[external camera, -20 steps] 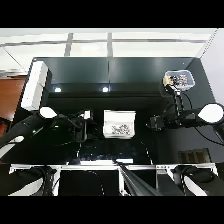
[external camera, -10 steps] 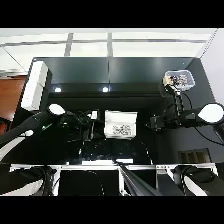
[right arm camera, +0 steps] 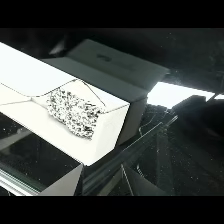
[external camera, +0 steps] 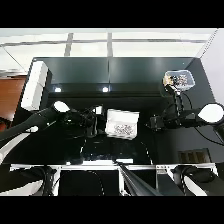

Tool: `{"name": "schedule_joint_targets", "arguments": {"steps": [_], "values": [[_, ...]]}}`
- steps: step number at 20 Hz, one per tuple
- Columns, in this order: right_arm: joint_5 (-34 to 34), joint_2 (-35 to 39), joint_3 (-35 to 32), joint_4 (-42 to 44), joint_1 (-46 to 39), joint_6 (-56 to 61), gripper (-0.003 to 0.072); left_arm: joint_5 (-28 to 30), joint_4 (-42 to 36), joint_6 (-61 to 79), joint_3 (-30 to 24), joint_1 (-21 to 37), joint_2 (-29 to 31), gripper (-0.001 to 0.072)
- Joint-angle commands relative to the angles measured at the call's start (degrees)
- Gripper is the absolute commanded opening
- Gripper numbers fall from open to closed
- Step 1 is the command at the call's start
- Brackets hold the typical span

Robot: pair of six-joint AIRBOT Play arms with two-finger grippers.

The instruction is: Fold the box and place the chain.

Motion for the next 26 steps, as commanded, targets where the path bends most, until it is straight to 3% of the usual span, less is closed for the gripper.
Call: {"name": "schedule_joint_targets", "arguments": {"steps": [1, 7, 8, 10, 11, 14, 15, 16, 17, 19, 22, 26], "values": [[-0.1, 0.0, 0.0, 0.0, 0.0, 0.0, 0.0286, 0.0, 1.0, -0.5, 1.1, -1.1, -0.8, 0.0714], [-0.5, 0.0, 0.0, 0.0, 0.0, 0.0, 0.0286, 1.0, 3.6, -0.7, 1.1, -5.6, -0.8, 0.0708], [-0.6, 0.0, 0.0, 0.0, 0.0, 0.0, 0.0286, 1.5, 3.5, -1.2, 1.1, -5.7, -0.8, 0.067], [-0.7, 0.0, 0.0, 0.0, 0.0, 0.0, 0.0286, 2.2, 3.3, -2.2, 1.1, -5.7, -0.8, 0.0384], [-1.1, 0.0, 0.0, 0.0, 0.0, 0.0, 0.0286, 2.3, 3.3, -2.3, 1.1, -5.7, -0.8, 0.036], [-10.7, 0.0, 0.1, 2.6, 0.0, 0.0, 0.0287, 6.0, 3.1, -6.9, 1.1, -5.7, -0.8, 0.0359], [-16.4, 0.0, 0.4, 5.2, 0.0, 0.0, 0.0337, 6.6, 3.1, -7.4, 1.1, -5.7, -0.8, 0.0359], [-21.7, -0.1, 0.4, 8.6, 0.0, -0.1, 0.0591, 6.5, 3.2, -7.4, 1.1, -5.7, -0.8, 0.0359], [-26.3, -0.3, 0.4, 11.4, 0.0, -1.2, 0.07, 6.3, 3.3, -7.4, 1.1, -5.7, -0.8, 0.0359], [-30.9, -2.2, 0.4, 12.1, 0.0, -1.8, 0.0699, 6.2, 3.3, -7.4, 1.0, -5.7, -0.8, 0.0359], [-30.1, -7.5, 0.4, 11.9, 0.4, -4.7, 0.0699, 6.0, 3.3, -7.4, 1.0, -5.7, -0.8, 0.036], [-29.8, -11.4, 0.4, 11.9, 3.8, -22.1, 0.0698, 5.8, 3.3, -7.4, 1.0, -5.7, -0.8, 0.036]]}}
